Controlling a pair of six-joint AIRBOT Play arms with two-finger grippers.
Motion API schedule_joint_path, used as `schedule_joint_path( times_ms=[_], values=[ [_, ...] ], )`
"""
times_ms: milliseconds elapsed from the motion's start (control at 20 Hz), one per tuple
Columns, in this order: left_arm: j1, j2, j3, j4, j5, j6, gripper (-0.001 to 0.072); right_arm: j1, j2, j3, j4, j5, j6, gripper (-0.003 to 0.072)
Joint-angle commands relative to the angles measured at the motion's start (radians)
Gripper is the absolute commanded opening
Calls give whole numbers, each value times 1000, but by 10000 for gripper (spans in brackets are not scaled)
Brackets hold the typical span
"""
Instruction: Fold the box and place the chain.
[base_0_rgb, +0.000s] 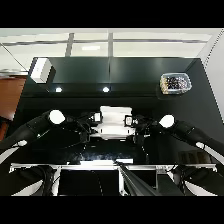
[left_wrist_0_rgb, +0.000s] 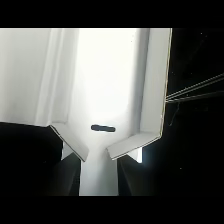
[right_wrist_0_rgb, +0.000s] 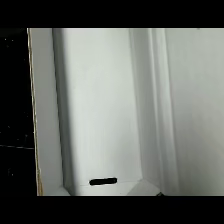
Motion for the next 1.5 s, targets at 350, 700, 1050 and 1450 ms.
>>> schedule_joint_path(
  times_ms=[350, 700, 1050, 1450],
  values=[
    [-33, -37, -1, -98, 22, 3, 140, 0, 0, 0, 3, 1, 1, 477],
    [-81, -71, -1, -153, 69, 3, 88, 0, 0, 0, 3, 1, 1, 477],
    [-82, -75, -1, -174, 93, 3, 89, 0, 0, 0, 3, 2, 1, 477],
    [-82, -94, -1, -200, 96, 3, 90, 0, 0, 0, 3, 1, 0, 477]
  ],
)
